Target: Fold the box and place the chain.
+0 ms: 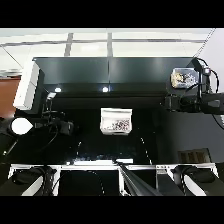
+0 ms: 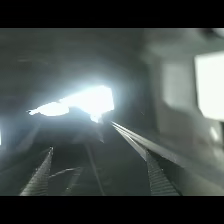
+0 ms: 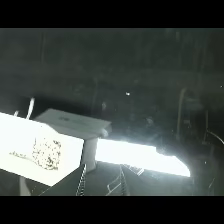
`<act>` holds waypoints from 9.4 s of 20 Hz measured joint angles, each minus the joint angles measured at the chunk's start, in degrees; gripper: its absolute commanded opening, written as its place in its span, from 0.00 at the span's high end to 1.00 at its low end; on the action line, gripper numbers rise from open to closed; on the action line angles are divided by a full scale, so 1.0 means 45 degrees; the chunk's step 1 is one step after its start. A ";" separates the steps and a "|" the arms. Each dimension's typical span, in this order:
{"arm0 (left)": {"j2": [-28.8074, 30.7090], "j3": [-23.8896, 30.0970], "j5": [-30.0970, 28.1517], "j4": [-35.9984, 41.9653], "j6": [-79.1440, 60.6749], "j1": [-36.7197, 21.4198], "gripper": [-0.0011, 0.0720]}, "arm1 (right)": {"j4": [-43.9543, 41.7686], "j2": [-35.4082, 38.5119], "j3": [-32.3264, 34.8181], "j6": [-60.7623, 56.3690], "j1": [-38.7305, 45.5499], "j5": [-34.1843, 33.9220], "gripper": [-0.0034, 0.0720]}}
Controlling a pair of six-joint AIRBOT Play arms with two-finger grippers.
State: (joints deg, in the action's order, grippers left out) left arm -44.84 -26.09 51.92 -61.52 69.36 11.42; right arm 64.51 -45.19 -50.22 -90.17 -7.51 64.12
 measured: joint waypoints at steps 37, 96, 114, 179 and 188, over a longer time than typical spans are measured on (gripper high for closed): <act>-0.8218 -0.3633 0.0219 0.6057 -1.8700 0.2200 0.02 | 0.0024 0.0000 0.0000 0.0136 0.0000 0.0078 0.61; -0.8204 -0.3604 -0.0797 0.6436 -1.8316 0.3259 0.50 | -0.5280 -0.5814 0.0233 1.7796 -0.2380 -0.0398 0.16; -0.8204 -0.3609 -0.0772 0.6436 -1.8326 0.3259 0.50 | -0.4974 -0.5814 0.0359 1.7520 -0.2399 -0.0345 0.64; -0.7203 -0.3619 -0.0262 0.5416 -1.6937 0.3113 0.01 | -0.3949 -0.2448 -0.0685 0.6387 0.1919 0.2725 0.94; -0.6067 -0.4901 -0.0180 0.5265 -1.1842 0.3609 0.01 | -0.2249 -0.0976 -0.0894 0.5712 0.4571 0.4255 0.94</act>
State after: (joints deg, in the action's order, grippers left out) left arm -72.14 -48.14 51.11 -37.82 16.08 27.66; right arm 54.39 -49.58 -54.24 -64.47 13.06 83.26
